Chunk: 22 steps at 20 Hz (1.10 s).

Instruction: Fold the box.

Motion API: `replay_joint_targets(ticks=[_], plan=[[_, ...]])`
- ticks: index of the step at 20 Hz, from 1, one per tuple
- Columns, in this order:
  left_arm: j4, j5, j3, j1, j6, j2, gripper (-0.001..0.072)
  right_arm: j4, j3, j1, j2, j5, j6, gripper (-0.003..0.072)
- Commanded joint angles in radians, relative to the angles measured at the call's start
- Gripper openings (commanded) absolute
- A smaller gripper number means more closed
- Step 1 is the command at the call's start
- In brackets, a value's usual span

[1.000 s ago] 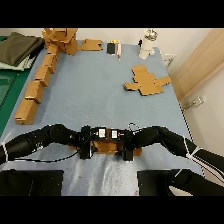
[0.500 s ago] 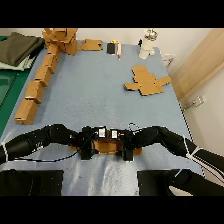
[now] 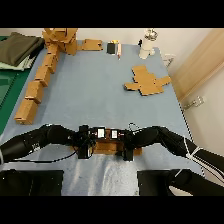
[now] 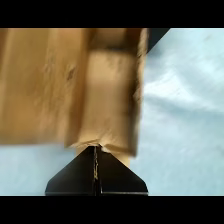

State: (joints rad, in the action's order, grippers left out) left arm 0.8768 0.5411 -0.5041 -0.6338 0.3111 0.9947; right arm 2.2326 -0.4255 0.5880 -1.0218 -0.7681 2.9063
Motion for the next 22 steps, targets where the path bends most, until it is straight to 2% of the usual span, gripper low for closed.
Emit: replay_joint_targets(ticks=[1,4,7,10,16,22], plan=[[0.233,0.030,-0.002,0.006,0.237,-0.087,0.0013,0.000,-0.001,0.000,0.001,0.000,0.000,0.0519],[0.257,0.132,-0.002,0.043,0.369,-0.191,0.0013,0.000,-0.001,0.000,0.001,0.000,0.000,0.0519],[0.257,0.184,-0.002,0.106,0.615,-0.256,0.0012,0.000,-0.001,0.000,0.001,0.000,0.000,0.0519],[0.251,0.221,-0.002,0.154,0.786,-0.262,0.0012,0.000,-0.001,0.000,0.001,0.000,0.000,0.0519],[0.245,0.369,-0.002,0.155,0.914,-0.261,0.0013,0.001,-0.001,0.000,0.001,0.004,0.002,0.0519],[0.244,0.384,-0.002,0.155,0.946,-0.261,0.0012,0.001,-0.001,0.000,0.001,-0.005,0.050,0.0519]])
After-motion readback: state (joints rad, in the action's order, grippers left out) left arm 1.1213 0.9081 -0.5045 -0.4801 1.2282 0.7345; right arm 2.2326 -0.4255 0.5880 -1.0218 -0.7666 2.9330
